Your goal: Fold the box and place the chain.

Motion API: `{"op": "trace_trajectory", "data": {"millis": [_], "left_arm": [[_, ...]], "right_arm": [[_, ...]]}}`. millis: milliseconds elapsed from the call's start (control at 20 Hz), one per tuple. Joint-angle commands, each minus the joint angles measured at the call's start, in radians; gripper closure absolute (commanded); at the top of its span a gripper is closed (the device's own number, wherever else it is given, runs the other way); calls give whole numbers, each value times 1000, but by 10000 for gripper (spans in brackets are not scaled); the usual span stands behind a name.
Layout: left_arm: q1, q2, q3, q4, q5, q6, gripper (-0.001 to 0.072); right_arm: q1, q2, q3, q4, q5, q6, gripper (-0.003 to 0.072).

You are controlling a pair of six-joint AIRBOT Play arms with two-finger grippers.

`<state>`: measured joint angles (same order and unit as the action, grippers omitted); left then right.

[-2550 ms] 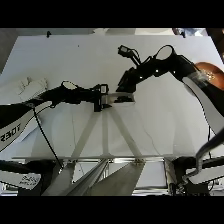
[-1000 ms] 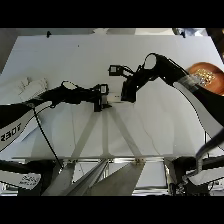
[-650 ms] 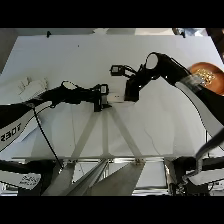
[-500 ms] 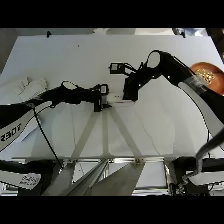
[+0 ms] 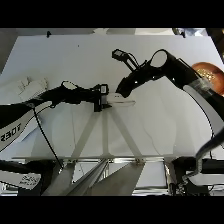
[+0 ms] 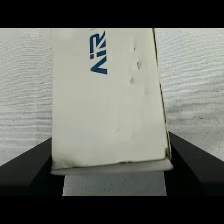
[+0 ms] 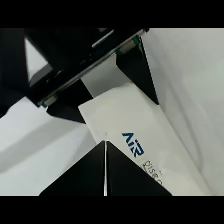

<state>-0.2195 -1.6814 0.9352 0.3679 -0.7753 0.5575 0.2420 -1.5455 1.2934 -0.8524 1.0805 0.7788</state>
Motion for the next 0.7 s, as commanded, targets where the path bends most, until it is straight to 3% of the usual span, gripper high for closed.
{"op": "trace_trajectory", "data": {"millis": [0, 200, 650], "left_arm": [[0, 1, 0, 0, 0, 0, 361], [0, 1, 0, 0, 0, 0, 361], [0, 1, 0, 0, 0, 0, 361]], "right_arm": [[0, -2, -119, 97, -134, 63, 666], [0, -43, -198, 93, -137, 63, 666], [0, -43, -201, 113, -121, 60, 667]]}}
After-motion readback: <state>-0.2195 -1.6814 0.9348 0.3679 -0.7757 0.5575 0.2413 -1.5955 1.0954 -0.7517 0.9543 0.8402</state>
